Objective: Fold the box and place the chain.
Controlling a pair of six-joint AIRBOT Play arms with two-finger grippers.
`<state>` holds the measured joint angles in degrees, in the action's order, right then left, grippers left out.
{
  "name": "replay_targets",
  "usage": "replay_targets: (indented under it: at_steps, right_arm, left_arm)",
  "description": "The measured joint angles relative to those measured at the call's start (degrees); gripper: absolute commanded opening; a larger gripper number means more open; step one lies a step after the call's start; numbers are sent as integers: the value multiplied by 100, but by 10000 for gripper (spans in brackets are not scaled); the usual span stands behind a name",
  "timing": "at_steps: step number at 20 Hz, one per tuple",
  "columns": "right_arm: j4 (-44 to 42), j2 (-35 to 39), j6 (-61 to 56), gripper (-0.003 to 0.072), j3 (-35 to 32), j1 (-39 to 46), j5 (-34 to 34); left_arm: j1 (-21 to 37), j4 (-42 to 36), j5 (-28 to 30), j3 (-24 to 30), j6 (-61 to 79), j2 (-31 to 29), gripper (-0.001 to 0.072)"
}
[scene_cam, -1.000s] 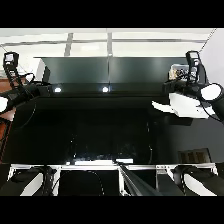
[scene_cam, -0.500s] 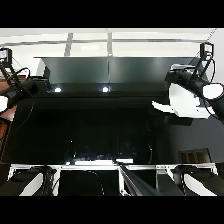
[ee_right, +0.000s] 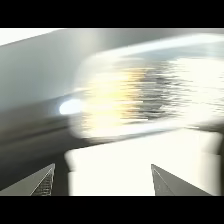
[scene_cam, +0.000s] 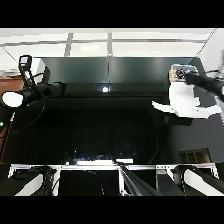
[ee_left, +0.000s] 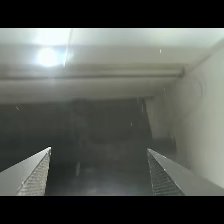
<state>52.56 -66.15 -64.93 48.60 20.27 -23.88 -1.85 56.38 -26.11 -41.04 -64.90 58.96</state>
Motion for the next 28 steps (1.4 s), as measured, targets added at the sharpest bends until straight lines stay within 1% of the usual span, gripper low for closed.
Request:
replay_targets:
  at_steps: [1, 4, 6, 8, 11, 14, 18, 19, 20, 21, 22, 23, 25, 26, 28]
  right_arm:
    - [17, -122, -144, 720, 96, 595, -192]
    - [-46, -551, -369, 720, 516, 2260, -1108]
    - [11, -914, -350, 720, 887, 3027, -1766]
    - [72, -1421, -208, 720, 1353, 3530, -2618]
    - [39, -2251, 142, 720, 2020, 3880, -4028]
    - [-286, -3018, 389, 720, 2671, 3960, -5062]
    - [-431, -3775, 516, 719, 3497, 3692, -5757]
    - [-358, -3910, 538, 620, 3661, 3571, -5858]
    - [-254, -4004, 555, 486, 3786, 3453, -5930]
    - [-105, -4081, 560, 425, 3886, 3331, -5980]
    - [22, -4135, 568, 410, 3960, 3228, -6006]
    - [116, -4170, 581, 226, 4026, 3145, -6024]
    - [271, -4212, 588, 36, 4127, 3042, -6083]
    - [313, -4214, 595, 17, 4168, 3005, -6137]
    - [348, -4175, 595, 16, 4210, 2959, -6260]
  left_arm:
    - [-11, -2, -37, 0, 0, 35, 710]
    - [-24, -11, -107, 0, 0, 98, 709]
    - [-28, -9, -133, 0, 0, 118, 709]
    - [-28, -11, -146, 0, 0, 129, 709]
    - [-28, -11, -153, 0, 0, 140, 709]
    - [-28, -11, -157, 0, 0, 160, 709]
    - [-28, -11, -195, 0, -2, 168, 708]
    - [-28, -11, -216, 0, -2, 168, 709]
    - [-28, -9, -251, 0, -2, 168, 708]
    - [-28, -9, -275, 0, -2, 168, 709]
    - [-28, -11, -282, 0, -2, 168, 708]
    - [-28, -9, -289, 0, -2, 168, 709]
    - [-28, -11, -310, 0, -2, 168, 708]
    - [-28, -9, -315, 0, -2, 168, 708]
    - [-28, -9, -358, 0, -2, 168, 709]
